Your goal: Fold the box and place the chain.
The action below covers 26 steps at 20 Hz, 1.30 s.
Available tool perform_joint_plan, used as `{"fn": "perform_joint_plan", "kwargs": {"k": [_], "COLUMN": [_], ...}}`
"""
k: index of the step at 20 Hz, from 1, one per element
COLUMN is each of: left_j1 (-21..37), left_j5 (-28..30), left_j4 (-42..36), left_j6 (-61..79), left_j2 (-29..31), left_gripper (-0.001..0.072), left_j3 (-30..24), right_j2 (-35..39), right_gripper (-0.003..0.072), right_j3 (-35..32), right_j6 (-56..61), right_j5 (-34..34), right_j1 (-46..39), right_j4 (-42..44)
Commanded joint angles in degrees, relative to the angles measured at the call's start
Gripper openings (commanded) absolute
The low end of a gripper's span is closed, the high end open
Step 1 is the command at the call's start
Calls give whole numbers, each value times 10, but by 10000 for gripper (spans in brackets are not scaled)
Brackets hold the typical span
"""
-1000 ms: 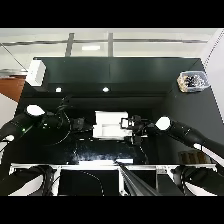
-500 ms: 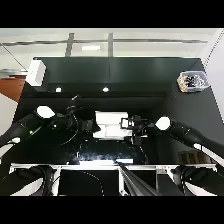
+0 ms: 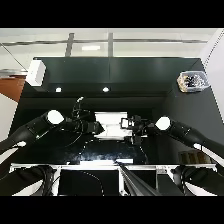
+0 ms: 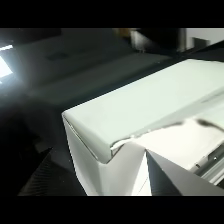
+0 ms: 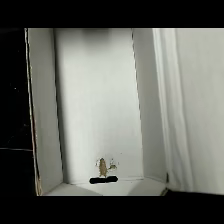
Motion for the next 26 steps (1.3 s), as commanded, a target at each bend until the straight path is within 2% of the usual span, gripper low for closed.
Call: {"fn": "perform_joint_plan", "kwargs": {"k": [1,2,5,7,10,15,16,17,19,20,21,26], "left_j1": [-17,-28,-83,-122,-163,-201,-202,-202,-202,-202,-202,-200], "left_j5": [12,11,5,5,-17,-138,-160,-167,-162,-155,-153,-138], "left_j4": [31,70,285,371,393,454,452,450,447,446,447,448], "left_j6": [-45,-78,-255,-346,-438,-525,-525,-529,-567,-576,-582,-601], "left_j2": [0,0,0,-1,-14,-81,-94,-104,-107,-107,-108,-115], "left_gripper": [656,655,637,636,617,602,496,457,457,426,363,332], "left_j3": [5,14,59,85,111,178,188,194,196,196,196,196], "right_j2": [0,0,0,0,0,0,0,0,0,0,0,0], "right_gripper": [475,475,475,475,475,475,475,475,475,475,475,475], "right_j3": [0,0,0,0,0,0,0,0,0,0,0,0], "right_j6": [0,0,0,0,0,0,0,0,0,0,0,0], "right_j5": [0,0,0,0,-1,-9,-9,-9,-9,-9,-9,-9], "right_j1": [0,0,0,0,0,0,0,0,0,0,0,0], "right_j4": [0,0,0,0,0,0,0,0,0,0,0,0]}}
